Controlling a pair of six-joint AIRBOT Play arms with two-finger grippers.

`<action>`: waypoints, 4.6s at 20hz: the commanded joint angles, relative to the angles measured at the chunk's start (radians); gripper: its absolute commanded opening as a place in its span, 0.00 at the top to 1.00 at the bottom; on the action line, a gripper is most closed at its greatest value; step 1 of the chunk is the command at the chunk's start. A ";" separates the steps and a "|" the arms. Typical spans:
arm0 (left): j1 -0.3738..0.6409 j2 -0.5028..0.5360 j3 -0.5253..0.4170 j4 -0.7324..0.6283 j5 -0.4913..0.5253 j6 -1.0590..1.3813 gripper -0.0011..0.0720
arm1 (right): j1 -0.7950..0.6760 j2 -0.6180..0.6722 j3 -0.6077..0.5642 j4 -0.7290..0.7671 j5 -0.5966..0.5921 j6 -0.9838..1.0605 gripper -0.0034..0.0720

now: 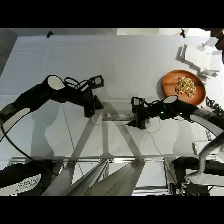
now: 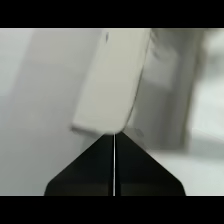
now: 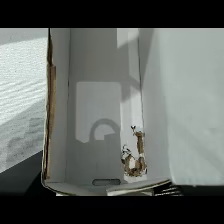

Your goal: Fold the box and place the chain.

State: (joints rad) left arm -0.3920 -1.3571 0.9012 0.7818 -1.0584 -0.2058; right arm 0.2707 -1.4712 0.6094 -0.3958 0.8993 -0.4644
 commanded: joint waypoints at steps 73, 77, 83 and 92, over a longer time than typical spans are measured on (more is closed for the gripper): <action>0.031 -0.055 -0.111 0.020 0.045 0.426 0.66 | 0.000 0.000 0.000 0.000 0.000 0.000 0.27; 0.028 -0.055 -0.111 0.019 0.132 0.383 0.60 | 0.000 0.000 0.000 0.000 0.000 0.000 0.27; 0.002 -0.055 -0.111 0.015 0.115 0.402 0.60 | 0.000 0.000 0.000 0.000 0.000 0.000 0.27; -0.011 -0.056 -0.111 -0.058 0.060 0.547 0.62 | 0.000 0.000 0.000 0.000 0.000 0.000 0.27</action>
State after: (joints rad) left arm -0.4011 -1.4117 0.7902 0.7403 -0.9970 0.3161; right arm 0.2707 -1.4712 0.6094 -0.3958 0.8993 -0.4648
